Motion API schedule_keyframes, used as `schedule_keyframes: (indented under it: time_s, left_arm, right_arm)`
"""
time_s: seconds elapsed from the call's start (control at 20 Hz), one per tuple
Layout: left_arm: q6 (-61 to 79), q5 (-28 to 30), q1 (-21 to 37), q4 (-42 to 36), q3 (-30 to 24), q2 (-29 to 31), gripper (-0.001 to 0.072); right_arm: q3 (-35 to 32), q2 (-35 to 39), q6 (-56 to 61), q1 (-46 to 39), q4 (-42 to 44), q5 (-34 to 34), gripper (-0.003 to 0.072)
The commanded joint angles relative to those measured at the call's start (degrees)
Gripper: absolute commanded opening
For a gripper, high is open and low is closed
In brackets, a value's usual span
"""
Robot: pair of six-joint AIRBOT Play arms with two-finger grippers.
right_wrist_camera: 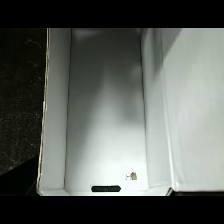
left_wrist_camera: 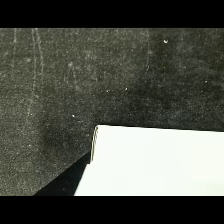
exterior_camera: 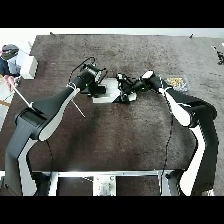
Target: Fold the box and place the chain.
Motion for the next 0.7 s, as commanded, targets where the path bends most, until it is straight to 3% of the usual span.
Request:
schedule_keyframes:
  time_s: [0.0, 0.15, 0.2, 0.25, 0.3, 0.65]
  left_arm:
    - [-0.1, 0.5, 0.0, 0.2, 0.0, 0.0, 0.0012]
    - [0.3, 0.9, 0.0, 0.1, 0.0, 0.2, 0.0013]
    - [3.0, 0.8, 0.0, -0.3, 0.2, 0.2, 0.0156]
    - [7.3, 0.9, 0.0, -1.3, 0.2, 0.2, 0.0556]
    - [9.4, 0.6, 0.0, -1.6, 0.2, 0.2, 0.0713]
    - [11.5, -3.3, 0.0, -3.0, 4.0, 0.3, 0.0706]
  right_arm:
    - [0.0, 0.0, 0.0, 0.0, 0.0, 0.0, 0.0341]
    - [0.0, 0.0, 0.0, 0.0, 0.0, 0.0, 0.0341]
    - [0.0, 0.0, 0.0, 0.0, 0.0, 0.0, 0.0342]
    - [0.0, 0.0, 0.0, 0.0, 0.0, 0.0, 0.0341]
    - [0.0, 0.0, 0.0, 0.0, 0.0, 0.0, 0.0341]
    - [0.0, 0.0, 0.0, 0.0, 0.0, 0.0, 0.0342]
